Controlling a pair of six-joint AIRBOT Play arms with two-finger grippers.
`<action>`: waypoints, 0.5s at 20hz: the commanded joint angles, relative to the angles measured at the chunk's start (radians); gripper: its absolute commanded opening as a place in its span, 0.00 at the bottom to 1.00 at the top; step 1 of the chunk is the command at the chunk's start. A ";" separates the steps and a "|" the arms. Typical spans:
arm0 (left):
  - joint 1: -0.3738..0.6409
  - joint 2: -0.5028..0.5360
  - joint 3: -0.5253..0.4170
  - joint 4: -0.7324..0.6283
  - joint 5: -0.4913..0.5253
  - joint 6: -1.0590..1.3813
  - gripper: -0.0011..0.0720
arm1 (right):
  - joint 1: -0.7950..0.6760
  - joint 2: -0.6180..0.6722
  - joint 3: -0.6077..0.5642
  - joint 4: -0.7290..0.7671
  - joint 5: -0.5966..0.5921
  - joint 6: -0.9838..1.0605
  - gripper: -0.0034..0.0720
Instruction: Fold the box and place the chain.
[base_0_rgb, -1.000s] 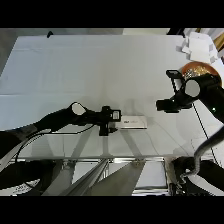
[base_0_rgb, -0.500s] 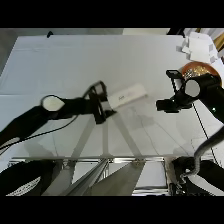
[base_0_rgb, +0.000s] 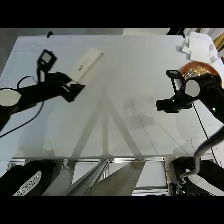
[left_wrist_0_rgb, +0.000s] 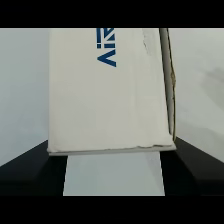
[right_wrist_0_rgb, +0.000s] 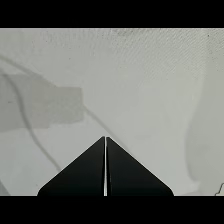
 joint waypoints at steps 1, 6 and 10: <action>0.138 0.013 0.001 0.249 -0.073 -0.217 0.02 | 0.000 0.000 0.001 0.000 0.000 0.000 0.06; 0.245 0.008 0.000 0.445 -0.112 -0.379 0.02 | 0.000 0.000 0.001 0.000 0.000 0.000 0.06; 0.261 0.008 0.000 0.567 -0.123 -0.445 0.02 | 0.000 0.000 0.001 0.000 0.000 0.000 0.06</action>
